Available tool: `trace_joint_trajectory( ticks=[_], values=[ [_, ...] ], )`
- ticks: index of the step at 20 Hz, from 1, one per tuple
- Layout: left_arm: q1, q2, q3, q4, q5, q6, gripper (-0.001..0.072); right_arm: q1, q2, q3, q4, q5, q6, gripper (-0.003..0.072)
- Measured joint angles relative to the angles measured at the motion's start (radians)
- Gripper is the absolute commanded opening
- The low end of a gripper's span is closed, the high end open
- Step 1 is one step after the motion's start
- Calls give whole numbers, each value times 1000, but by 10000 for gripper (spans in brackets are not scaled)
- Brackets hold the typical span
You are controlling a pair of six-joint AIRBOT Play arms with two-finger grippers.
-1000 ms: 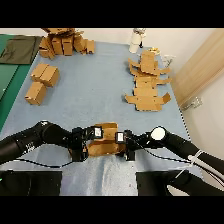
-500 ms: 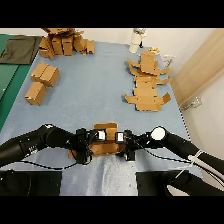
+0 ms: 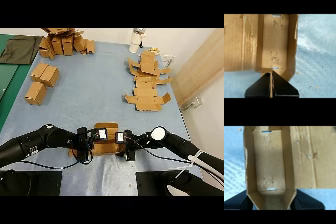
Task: Fold the box.
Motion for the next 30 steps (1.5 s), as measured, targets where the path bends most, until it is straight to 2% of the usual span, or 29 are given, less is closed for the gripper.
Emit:
trace_joint_trajectory(
  ticks=[12,19,20,21,22,23,30],
  values=[
    [3,-17,0,-34,58,0,53,0,0,0,0,0,0,583],
    [70,25,0,103,-21,-26,58,0,0,0,0,0,0,583],
    [75,28,0,117,-33,-27,235,0,0,0,0,0,0,583],
    [79,30,0,130,-39,-27,543,0,0,0,0,0,0,583],
    [81,32,0,141,-46,-27,537,0,0,0,0,0,0,583],
    [83,34,0,148,-53,-29,460,0,0,0,0,0,0,583],
    [47,28,3,145,-73,8,461,0,0,0,0,0,0,583]
  ],
)
